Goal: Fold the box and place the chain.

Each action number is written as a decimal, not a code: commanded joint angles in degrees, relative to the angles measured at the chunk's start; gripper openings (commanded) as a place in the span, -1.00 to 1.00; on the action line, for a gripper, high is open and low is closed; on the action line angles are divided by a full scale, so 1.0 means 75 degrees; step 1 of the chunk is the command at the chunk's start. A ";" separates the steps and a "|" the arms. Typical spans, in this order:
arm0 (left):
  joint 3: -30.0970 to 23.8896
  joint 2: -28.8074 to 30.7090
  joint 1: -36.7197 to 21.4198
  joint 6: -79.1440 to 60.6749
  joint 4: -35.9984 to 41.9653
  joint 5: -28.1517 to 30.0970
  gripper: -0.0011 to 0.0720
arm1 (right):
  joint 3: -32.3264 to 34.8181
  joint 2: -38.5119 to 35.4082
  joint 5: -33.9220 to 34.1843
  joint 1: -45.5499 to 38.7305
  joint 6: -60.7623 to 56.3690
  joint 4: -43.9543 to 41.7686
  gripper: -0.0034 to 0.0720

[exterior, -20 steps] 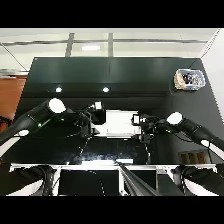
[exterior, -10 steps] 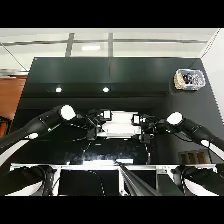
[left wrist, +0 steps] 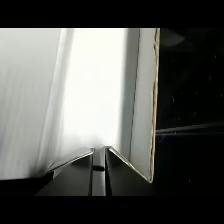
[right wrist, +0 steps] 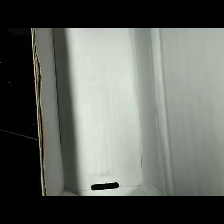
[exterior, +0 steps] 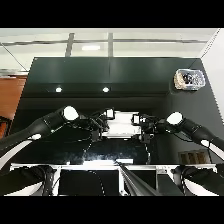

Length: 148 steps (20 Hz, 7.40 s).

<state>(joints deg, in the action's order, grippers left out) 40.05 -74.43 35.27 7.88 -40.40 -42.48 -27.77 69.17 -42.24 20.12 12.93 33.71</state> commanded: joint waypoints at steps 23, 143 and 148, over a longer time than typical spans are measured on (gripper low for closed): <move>0.0318 0.2337 -0.3072 1.0608 -0.4401 -0.1594 -0.90 | 0.0000 0.0003 -0.0009 0.0000 -0.0003 -0.0006 -0.29; 0.3794 -0.2139 0.1985 1.6681 -0.6175 -0.2914 -0.28 | 0.0000 0.0003 0.0000 0.0000 -0.0006 -0.0009 -0.29; 0.3791 -0.2142 0.1982 1.6824 -0.6178 -0.3008 0.12 | 0.0000 0.0003 0.0003 0.0000 -0.0006 -0.0006 -0.29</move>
<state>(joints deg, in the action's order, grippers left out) 68.45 -90.48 50.13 133.47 -86.70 -64.31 -27.79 69.23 -42.33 20.12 12.99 33.74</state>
